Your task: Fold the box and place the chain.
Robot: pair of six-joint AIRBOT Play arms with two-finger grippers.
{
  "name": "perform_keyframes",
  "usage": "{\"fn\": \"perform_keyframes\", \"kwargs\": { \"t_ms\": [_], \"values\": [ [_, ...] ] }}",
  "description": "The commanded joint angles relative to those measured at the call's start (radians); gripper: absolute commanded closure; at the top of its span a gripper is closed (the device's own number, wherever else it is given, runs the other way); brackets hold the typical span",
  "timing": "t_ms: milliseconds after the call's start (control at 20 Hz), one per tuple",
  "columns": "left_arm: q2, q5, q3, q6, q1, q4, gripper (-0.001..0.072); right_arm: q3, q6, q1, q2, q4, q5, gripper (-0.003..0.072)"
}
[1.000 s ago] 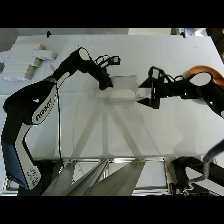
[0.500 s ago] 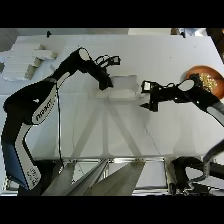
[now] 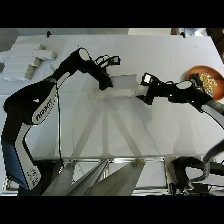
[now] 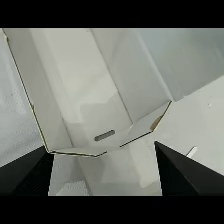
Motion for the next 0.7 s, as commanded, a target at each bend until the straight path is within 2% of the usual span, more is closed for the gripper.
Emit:
{"fn": "perform_keyframes", "kwargs": {
  "t_ms": [0,550,650],
  "values": [
    [0.0,0.0,0.0,0.002,0.0,-0.001,0.0693,0.002,-0.03,0.001,-0.002,0.039,-0.018,0.0],
    [0.0,0.0,0.0,0.002,0.0,-0.001,0.0693,0.067,-0.085,0.0,-0.014,0.035,0.031,0.0],
    [0.0,0.0,0.0,0.002,0.0,-0.001,0.0693,0.082,-0.09,0.0,-0.04,0.035,0.069,0.0]
  ]
}}
